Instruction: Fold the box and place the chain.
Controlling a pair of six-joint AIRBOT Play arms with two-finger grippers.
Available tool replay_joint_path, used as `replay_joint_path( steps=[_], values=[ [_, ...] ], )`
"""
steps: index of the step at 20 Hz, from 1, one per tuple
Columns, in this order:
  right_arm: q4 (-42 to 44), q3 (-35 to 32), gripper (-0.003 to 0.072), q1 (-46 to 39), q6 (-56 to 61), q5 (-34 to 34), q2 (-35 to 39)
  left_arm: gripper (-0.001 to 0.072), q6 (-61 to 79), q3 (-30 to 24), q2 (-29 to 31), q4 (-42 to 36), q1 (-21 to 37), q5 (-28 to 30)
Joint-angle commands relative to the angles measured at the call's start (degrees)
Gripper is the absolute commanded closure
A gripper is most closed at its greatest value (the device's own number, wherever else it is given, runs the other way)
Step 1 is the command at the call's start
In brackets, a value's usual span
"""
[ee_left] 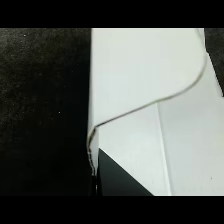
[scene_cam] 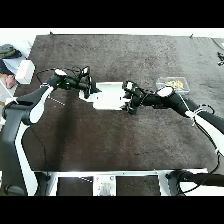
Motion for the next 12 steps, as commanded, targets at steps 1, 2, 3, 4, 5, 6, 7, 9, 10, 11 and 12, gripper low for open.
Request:
replay_joint_path(
  steps=[1,2,3,4,5,6,7,9,10,11,12],
  values=[
    [-1.7,0.1,0.0124,0.6,-3.7,-0.1,-2.3,0.0697,0.0,0.0,0.0,0.1,0.0,0.0],
    [-1.7,0.1,0.0094,0.6,-4.8,-0.1,-3.1,0.0697,0.0,0.0,0.0,0.1,0.0,0.0],
    [-1.7,0.1,0.0093,0.6,-5.9,-0.2,-4.0,0.0697,0.0,0.0,0.0,0.1,0.0,0.0],
    [-1.7,0.1,0.0093,0.6,-6.9,-0.4,-4.6,0.0697,0.0,0.0,0.0,0.1,0.0,0.0],
    [-1.7,0.1,0.0093,0.8,-7.8,-0.8,-5.0,0.0697,0.0,0.0,0.0,0.1,0.0,0.0],
    [-1.9,0.1,0.0093,1.1,-7.8,-1.7,-5.1,0.0697,0.0,0.0,0.0,0.1,0.0,0.0],
    [-2.9,0.1,0.0093,1.6,-7.8,-2.8,-5.1,0.0697,0.0,0.0,0.0,0.1,0.0,0.0],
    [-5.9,0.1,0.0094,3.0,-7.8,-4.5,-5.2,0.0697,0.0,0.0,0.0,0.1,0.0,0.0],
    [-6.1,0.1,0.0094,3.8,-7.8,-6.1,-5.4,0.0697,0.0,0.0,0.0,0.1,0.0,0.0],
    [-5.8,0.1,0.0095,4.6,-7.8,-8.2,-5.6,0.0697,0.0,0.0,0.0,0.1,0.0,0.0],
    [-5.7,0.1,0.0095,5.0,-7.8,-9.8,-5.6,0.0697,0.0,0.0,0.0,0.1,0.0,0.0]
  ],
)
